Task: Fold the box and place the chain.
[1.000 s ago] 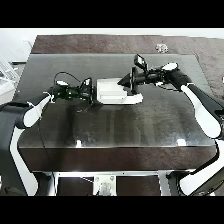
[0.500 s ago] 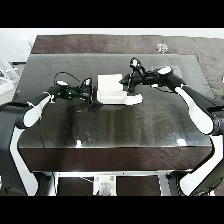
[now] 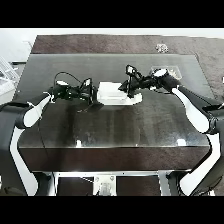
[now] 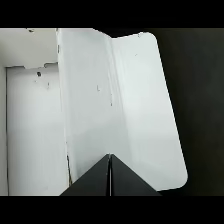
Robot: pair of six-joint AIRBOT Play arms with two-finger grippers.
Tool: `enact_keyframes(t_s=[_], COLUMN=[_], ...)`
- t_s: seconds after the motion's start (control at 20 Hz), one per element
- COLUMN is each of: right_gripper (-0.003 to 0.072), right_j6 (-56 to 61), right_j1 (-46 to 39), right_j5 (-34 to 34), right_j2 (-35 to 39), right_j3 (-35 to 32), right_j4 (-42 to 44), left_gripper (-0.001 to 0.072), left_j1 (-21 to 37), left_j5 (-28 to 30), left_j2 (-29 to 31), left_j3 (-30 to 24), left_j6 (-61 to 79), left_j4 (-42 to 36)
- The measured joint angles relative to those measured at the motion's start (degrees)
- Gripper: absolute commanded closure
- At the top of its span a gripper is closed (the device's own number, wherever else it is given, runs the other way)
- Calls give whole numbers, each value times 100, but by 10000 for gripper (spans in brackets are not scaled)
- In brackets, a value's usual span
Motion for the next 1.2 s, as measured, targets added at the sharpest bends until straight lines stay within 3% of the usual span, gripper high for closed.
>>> enact_keyframes(t_s=[0.35,0.4,0.45,0.5,0.8,1.2], right_gripper=[674,530,280,143,144,144], right_j6=[365,398,431,444,280,57], right_j1=[-201,-225,-238,-247,-273,-273], right_j5=[46,52,92,111,151,136], right_j2=[857,994,1097,1182,1340,1207], right_j3=[-11,-92,-186,-302,-938,-1086], right_j4=[-37,-92,-181,-339,-1040,-1198], left_gripper=[246,245,246,246,246,245], left_j1=[0,0,0,0,0,0], left_j5=[2,4,4,4,-7,-13], left_j2=[0,0,0,0,0,0], left_j3=[0,0,0,0,0,0], left_j6=[-11,-11,-11,-11,-9,-7], left_j4=[-4,-4,-4,-4,-9,-11])
